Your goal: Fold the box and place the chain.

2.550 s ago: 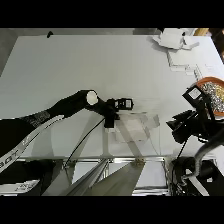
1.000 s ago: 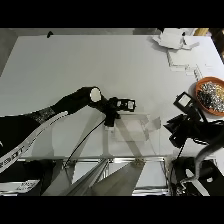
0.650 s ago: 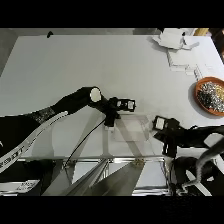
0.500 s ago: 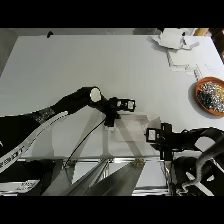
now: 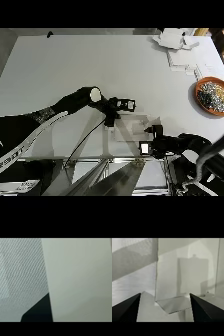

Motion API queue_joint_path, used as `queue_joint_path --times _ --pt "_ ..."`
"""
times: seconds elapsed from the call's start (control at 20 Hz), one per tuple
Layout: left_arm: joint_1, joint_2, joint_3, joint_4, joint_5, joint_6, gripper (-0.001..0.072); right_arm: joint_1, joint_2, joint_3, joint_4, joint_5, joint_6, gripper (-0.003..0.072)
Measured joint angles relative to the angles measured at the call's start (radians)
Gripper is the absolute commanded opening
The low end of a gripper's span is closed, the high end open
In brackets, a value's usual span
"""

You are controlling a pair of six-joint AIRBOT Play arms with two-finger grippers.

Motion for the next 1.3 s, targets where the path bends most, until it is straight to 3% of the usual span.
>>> queue_joint_path --times 0.45,0.8,1.3 --pt "0.0 0.0 0.0 0.0 0.0 0.0 0.0011 0.021 0.0 -0.011 -0.12 -0.14 0.068 0.0664" --pt "0.0 0.0 0.0 -0.001 -0.001 0.0 0.0011 -0.091 0.0 0.071 -0.119 -0.108 0.071 0.0664" --pt "0.0 0.0 0.0 0.0 0.0 0.0 0.0011 -0.346 -0.093 0.094 0.256 -0.018 -0.246 0.0665"
